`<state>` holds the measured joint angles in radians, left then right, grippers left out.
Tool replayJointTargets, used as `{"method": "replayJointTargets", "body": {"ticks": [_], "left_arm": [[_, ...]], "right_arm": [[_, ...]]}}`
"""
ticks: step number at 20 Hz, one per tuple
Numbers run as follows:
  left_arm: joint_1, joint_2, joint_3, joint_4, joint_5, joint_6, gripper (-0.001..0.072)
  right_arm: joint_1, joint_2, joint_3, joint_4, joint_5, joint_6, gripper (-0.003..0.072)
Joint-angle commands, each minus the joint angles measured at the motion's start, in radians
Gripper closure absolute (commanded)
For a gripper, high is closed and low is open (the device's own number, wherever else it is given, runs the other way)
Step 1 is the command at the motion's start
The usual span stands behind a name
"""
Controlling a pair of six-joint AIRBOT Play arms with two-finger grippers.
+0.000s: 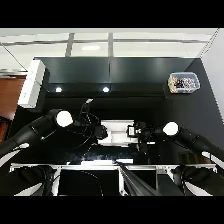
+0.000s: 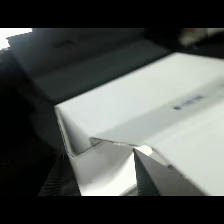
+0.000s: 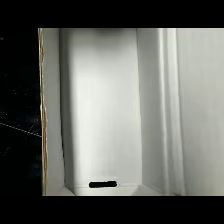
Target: Fold the box and place the chain.
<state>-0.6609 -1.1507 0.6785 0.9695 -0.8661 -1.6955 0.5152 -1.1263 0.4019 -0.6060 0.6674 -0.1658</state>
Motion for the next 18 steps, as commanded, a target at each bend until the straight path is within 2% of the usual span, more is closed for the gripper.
{"method": "replayJointTargets", "body": {"ticks": [1, 7, 10, 13, 15, 18], "left_arm": [[-0.036, -0.008, 0.002, 0.119, 0.048, -0.15, 0.0217], [-0.067, -0.013, 0.003, 0.138, 0.055, -0.201, 0.0218], [-0.109, -0.014, 0.037, 0.217, 0.031, -0.247, 0.0218], [-0.154, -0.016, 0.09, 0.363, -0.042, -0.389, 0.0218], [-0.16, -0.026, 0.124, 0.376, -0.127, -0.411, 0.0218], [-0.163, -0.039, 0.152, 0.344, -0.137, -0.41, 0.0217]], "right_arm": [[0.0, 0.0, -0.001, 0.0, 0.0, 0.0, 0.0251], [0.0, 0.0, -0.001, 0.0, 0.0, 0.0, 0.0251], [0.0, 0.0, -0.001, 0.0, 0.0, 0.001, 0.0251], [0.0, 0.0, -0.001, 0.001, -0.001, 0.001, 0.0251], [0.0, 0.0, -0.001, 0.001, -0.001, 0.0, 0.0251], [0.0, 0.0, -0.001, 0.001, -0.001, 0.0, 0.0251]]}}
